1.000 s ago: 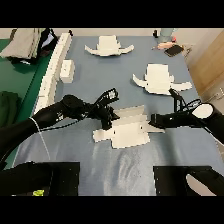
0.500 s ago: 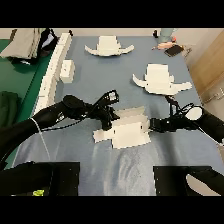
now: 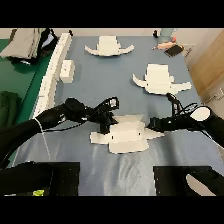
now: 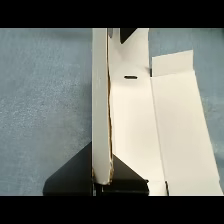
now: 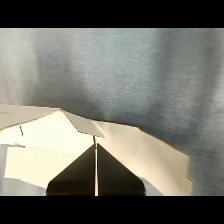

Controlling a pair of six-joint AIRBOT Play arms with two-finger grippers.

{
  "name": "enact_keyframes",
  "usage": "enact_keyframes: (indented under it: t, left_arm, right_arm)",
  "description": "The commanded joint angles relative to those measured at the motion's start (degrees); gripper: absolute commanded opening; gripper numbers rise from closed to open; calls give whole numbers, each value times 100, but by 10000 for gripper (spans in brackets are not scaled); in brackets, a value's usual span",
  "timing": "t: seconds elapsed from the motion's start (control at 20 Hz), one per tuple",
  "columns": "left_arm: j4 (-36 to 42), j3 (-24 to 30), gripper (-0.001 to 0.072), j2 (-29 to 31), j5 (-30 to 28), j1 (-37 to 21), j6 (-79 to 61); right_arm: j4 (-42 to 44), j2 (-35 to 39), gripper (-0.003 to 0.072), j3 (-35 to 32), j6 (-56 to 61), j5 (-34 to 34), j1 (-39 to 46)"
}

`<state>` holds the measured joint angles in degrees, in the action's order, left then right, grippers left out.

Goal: Fold the box.

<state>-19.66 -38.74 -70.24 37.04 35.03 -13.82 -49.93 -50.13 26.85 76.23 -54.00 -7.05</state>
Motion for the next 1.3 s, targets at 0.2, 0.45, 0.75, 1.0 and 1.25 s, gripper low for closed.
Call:
enact_keyframes:
  t: [0.2,0.45,0.75,1.0,1.25]
  left_arm:
    - [46,192,13,2,210,0,-136]
    - [739,223,9,704,39,0,-822]
    - [990,1069,9,1217,-374,345,-2013]
    - [1034,1169,11,918,-411,549,-2177]
    - [1071,1165,15,656,-612,546,-1965]
  right_arm:
    - [-24,732,3,0,-22,76,4]
    - [-39,769,3,-2,-22,177,4]
    - [-33,772,3,0,-22,455,2]
    - [-9,772,3,-2,-22,629,2]
    - [-2,772,3,-2,-24,621,2]
